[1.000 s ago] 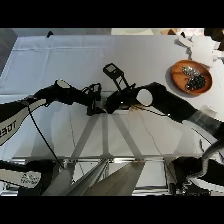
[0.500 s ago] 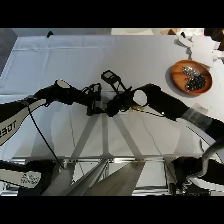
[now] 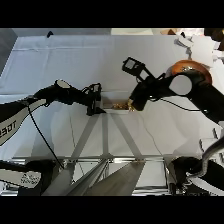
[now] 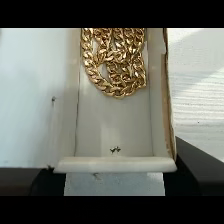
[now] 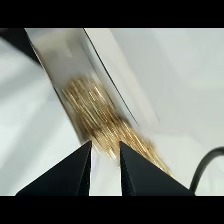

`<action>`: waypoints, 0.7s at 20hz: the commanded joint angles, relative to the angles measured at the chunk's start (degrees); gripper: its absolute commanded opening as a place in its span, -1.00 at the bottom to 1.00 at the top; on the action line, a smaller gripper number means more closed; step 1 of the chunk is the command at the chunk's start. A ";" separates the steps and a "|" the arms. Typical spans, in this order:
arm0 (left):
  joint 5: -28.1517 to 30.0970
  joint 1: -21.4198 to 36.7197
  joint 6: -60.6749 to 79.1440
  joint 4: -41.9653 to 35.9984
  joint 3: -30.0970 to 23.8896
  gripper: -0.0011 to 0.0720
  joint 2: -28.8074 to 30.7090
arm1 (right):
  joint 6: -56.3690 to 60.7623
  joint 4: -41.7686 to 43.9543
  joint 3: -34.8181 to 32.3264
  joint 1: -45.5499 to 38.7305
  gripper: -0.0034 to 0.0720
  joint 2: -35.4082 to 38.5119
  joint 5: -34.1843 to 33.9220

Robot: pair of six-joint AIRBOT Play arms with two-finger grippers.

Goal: Fold the box and place the chain.

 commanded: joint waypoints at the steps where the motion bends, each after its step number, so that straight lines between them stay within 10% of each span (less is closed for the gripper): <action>1: 0.02 -0.04 0.00 0.00 0.00 -0.08 0.00 | -11.15 -0.11 -4.28 -7.72 -0.39 1.51 3.98; 2: 0.00 -0.04 0.00 0.02 0.00 -0.08 0.00 | -15.47 -0.09 -6.49 -9.25 -0.36 1.51 2.38; 4: 0.00 -0.04 0.00 0.00 0.00 -0.08 0.00 | -22.80 0.39 -9.60 -10.99 0.37 1.01 -1.27; 14: 0.00 -0.04 0.00 0.00 0.00 -0.08 0.00 | -36.09 8.96 -9.94 -11.19 0.41 -14.88 -9.92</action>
